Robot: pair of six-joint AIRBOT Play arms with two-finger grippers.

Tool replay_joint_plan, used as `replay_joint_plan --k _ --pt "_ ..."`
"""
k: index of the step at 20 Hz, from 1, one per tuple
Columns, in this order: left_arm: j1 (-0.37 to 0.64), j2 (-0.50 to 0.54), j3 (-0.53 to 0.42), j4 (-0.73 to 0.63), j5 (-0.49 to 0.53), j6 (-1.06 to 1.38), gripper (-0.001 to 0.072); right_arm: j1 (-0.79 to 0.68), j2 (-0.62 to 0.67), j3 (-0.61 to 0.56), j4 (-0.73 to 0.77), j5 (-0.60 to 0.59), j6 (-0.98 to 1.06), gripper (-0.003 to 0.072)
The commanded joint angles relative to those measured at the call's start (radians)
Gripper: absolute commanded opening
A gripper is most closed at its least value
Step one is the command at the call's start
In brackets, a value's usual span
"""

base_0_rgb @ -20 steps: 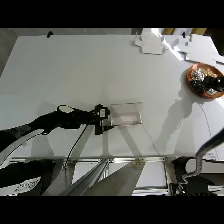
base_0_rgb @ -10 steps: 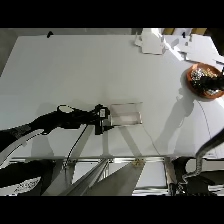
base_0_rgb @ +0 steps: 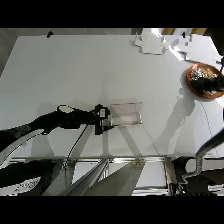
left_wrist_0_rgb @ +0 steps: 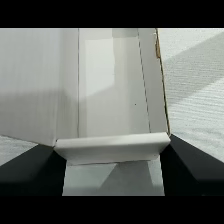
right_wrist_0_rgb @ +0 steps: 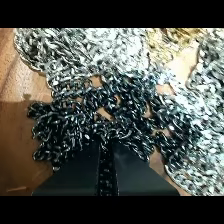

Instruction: Fold the box and place the chain.

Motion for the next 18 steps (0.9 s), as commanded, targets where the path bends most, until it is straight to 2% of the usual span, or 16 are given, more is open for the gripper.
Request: replay_joint_plan --k 1,6,10,15,18 --pt "-0.001 0.000 0.000 0.000 0.000 0.000 0.0029 0.001 0.060 0.001 0.005 0.031 -0.001 0.0018" --pt "-0.001 0.000 0.000 0.000 0.000 0.000 0.0029 0.001 0.254 0.001 0.044 0.172 -0.002 0.0017" --pt "-0.001 0.000 0.000 0.000 0.000 0.000 0.0029 0.040 0.452 0.001 0.092 0.353 -0.002 0.0017" --pt "-0.001 0.000 0.000 0.000 0.000 0.000 0.0029 0.221 0.635 0.001 0.191 0.579 -0.031 0.0018" --pt "-0.001 0.000 0.000 0.000 0.000 0.000 0.0029 0.365 0.703 0.001 0.190 0.713 -0.035 0.0018"
